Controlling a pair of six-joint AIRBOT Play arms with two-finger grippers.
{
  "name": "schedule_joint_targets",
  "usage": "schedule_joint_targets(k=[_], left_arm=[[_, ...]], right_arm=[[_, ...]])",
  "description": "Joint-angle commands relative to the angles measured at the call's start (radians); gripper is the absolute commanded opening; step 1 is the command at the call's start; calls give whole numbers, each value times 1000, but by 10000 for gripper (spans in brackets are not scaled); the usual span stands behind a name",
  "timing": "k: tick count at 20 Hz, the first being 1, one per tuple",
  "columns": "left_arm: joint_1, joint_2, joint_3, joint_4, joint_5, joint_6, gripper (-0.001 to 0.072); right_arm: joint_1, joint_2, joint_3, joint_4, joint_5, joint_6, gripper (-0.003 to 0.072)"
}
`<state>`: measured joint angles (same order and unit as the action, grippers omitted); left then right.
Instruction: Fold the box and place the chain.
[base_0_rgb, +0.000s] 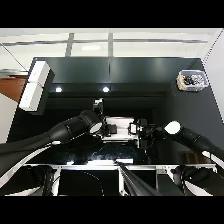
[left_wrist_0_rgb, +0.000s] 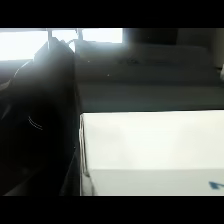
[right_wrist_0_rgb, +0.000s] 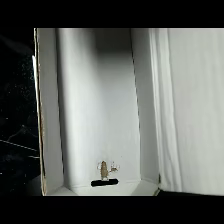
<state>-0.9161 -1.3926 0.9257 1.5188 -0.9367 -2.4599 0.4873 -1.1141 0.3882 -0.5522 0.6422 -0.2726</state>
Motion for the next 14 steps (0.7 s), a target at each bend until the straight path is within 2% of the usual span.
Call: schedule_joint_targets(k=[1, 2, 3, 4, 8, 9, 10, 12, 14], left_arm=[[0, -9, 5, 6, -25, 1, 346], [0, -13, 5, 5, -27, 2, 265], [-1, -16, 5, 6, -21, 2, 136], [-1, -17, 5, 5, -6, 2, 44], [-1, -16, 8, -5, 8, 3, 32], [-1, -16, 8, -5, 0, 3, 32], [0, -14, 8, -4, -8, 3, 32], [1, -11, 8, 3, -18, 3, 32], [0, -7, 8, 11, -23, 3, 31]], right_arm=[[1, 0, 0, 0, 0, 0, 485], [1, 0, 0, 0, 0, 0, 485], [1, 0, 0, 0, 0, 0, 485], [1, 0, 0, 0, 0, 0, 485], [1, 2, 0, 2, 6, 29, 489], [-2, 2, 0, 1, 7, 41, 540], [-12, 5, 0, 1, 9, 56, 720], [-37, 32, 1, -12, 39, 113, 718], [-63, 91, 8, -104, 119, 163, 717]])
